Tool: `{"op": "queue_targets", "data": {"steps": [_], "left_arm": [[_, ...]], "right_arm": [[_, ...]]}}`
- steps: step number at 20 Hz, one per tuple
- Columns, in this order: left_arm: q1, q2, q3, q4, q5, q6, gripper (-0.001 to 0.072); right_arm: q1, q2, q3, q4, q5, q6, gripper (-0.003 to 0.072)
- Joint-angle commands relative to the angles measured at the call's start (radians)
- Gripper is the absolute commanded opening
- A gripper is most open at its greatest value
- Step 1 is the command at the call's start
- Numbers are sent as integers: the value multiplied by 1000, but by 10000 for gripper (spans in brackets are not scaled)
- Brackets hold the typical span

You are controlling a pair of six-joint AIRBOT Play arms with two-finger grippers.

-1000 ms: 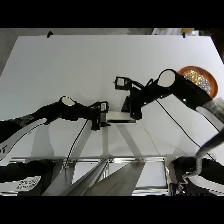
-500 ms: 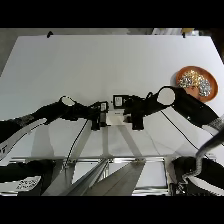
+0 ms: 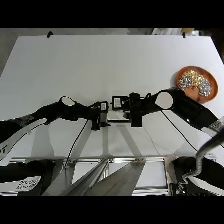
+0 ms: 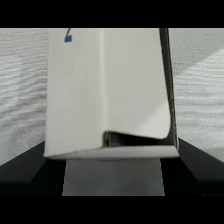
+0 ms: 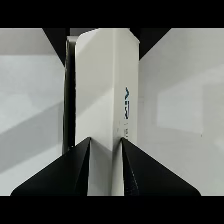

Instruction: Fold the box and place the chain.

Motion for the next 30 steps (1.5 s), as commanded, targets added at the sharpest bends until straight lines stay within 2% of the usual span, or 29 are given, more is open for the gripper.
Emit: {"op": "queue_targets", "data": {"steps": [1,3,10,18,22,24,26,30], "left_arm": [[0,1,0,1,0,2,10],[0,1,0,1,0,2,10],[0,1,0,1,0,2,10],[0,1,0,1,0,2,10],[0,1,0,1,0,2,10],[0,1,0,1,0,2,10],[0,1,0,1,0,2,10],[0,1,0,1,0,2,10]], "right_arm": [[1,-2,-1,-16,-10,0,178],[1,-6,-8,-28,-16,0,157],[1,-6,-40,-26,-40,0,158],[15,-6,-73,53,-18,-1,163],[20,-4,-77,55,-7,-1,243],[20,8,-77,55,-8,-1,245],[19,29,-77,53,-13,-1,309],[19,39,-77,48,-14,-2,318]]}}
